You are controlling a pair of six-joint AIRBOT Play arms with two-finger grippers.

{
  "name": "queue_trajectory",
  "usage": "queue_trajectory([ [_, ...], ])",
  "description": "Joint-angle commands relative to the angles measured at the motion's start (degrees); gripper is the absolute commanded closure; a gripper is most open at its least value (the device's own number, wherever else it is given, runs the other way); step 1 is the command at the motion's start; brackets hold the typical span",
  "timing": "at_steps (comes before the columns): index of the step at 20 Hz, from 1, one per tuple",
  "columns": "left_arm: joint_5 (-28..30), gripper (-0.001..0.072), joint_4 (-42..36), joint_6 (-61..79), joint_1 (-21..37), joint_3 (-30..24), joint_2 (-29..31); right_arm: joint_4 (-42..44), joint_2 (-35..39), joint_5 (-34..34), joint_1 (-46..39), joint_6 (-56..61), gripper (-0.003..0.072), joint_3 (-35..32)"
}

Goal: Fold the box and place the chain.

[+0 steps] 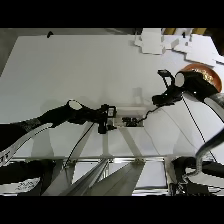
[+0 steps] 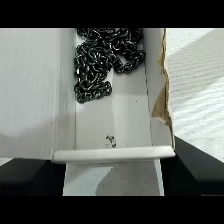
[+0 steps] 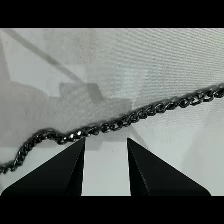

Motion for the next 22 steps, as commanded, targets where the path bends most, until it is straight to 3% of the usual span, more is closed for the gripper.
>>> queue_trajectory([
  [1,0.02,0.0558,0.02,0.02,0.02,-0.02,0.00,-0.76,-0.09,-1.88,0.07,2.86,0.0386,-1.22],
  [14,0.02,0.0558,0.02,0.02,0.02,-0.02,0.00,-0.76,-2.03,-5.44,0.00,5.81,0.0388,-2.43],
  [15,0.00,0.0558,0.02,0.02,0.00,-0.02,0.02,-0.63,-2.03,-5.70,0.02,5.81,0.0405,-2.45],
  [17,0.02,0.0558,0.02,0.02,0.02,-0.02,0.00,0.94,-2.03,-4.96,0.07,5.57,0.0562,-2.45],
  [19,0.02,0.0558,0.02,0.00,0.02,-0.02,0.02,0.79,-1.95,-3.13,0.39,4.72,0.0670,-2.47],
  [22,-0.02,0.0558,0.02,0.02,0.00,-0.02,0.02,0.07,0.44,0.94,1.75,0.46,0.0670,-2.45],
])
